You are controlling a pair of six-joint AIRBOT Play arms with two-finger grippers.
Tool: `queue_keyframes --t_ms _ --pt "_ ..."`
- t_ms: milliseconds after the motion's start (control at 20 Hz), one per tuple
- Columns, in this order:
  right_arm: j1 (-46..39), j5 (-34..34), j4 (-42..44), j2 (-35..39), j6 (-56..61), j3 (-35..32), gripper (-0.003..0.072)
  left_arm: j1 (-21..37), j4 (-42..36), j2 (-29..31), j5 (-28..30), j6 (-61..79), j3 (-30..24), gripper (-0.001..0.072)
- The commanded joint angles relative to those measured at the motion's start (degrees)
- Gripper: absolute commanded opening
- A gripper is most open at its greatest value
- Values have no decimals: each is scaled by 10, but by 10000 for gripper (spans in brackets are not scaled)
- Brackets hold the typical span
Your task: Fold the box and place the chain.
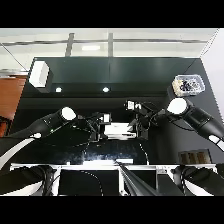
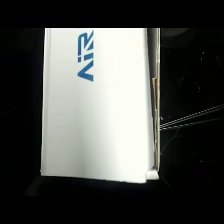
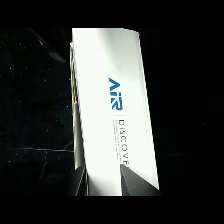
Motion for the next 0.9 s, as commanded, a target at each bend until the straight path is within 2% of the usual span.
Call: queue_keyframes --t_ms 0,850 --pt "0 2 0 0 15 0 236 0 0 0 0 0 1 440" --pt "10 -7 1 0 42 0 235 0 0 0 0 0 1 440"
